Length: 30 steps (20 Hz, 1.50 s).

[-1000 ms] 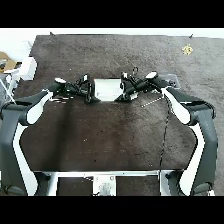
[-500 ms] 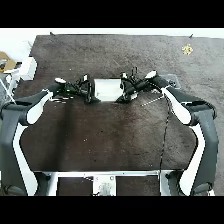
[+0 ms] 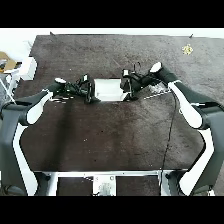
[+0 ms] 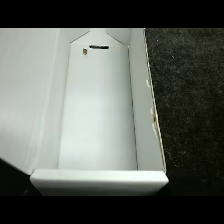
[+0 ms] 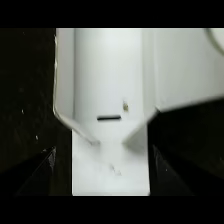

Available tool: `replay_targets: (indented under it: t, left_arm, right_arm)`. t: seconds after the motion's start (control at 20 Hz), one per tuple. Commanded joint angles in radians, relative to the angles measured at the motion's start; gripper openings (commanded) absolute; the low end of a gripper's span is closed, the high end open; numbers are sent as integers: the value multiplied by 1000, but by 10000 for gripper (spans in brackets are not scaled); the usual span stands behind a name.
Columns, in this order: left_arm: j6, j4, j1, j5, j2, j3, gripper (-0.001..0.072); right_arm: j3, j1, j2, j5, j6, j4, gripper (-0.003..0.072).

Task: Fold the box and place the chain.

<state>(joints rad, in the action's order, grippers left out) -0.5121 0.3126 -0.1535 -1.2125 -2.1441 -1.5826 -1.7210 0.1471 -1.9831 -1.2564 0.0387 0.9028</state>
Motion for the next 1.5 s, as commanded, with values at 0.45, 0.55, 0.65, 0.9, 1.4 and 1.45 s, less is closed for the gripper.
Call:
replay_targets:
  t: [0.45, 0.55, 0.65, 0.9, 1.4, 1.45]
  left_arm:
    - [-1, 0, 1, 0, 0, 0, 222]
    - [-1, 0, 0, 0, 0, 0, 222]
    - [-1, 0, 1, 0, 0, 0, 222]
    - [-1, 0, 1, 0, 0, 0, 222]
    - [-1, 0, 1, 0, 0, 0, 222]
    - [-1, 0, 1, 0, 0, 0, 222]
  right_arm:
    - [0, 45, 46, 130, -118, -351, 4]
    - [0, 43, 33, 212, -82, -385, 4]
    - [0, 29, 31, 260, -73, -428, 4]
    - [0, 3, -30, 323, -34, -419, 4]
    - [0, 3, -95, 245, 42, -391, 4]
    - [-1, 3, -91, 247, 41, -391, 4]
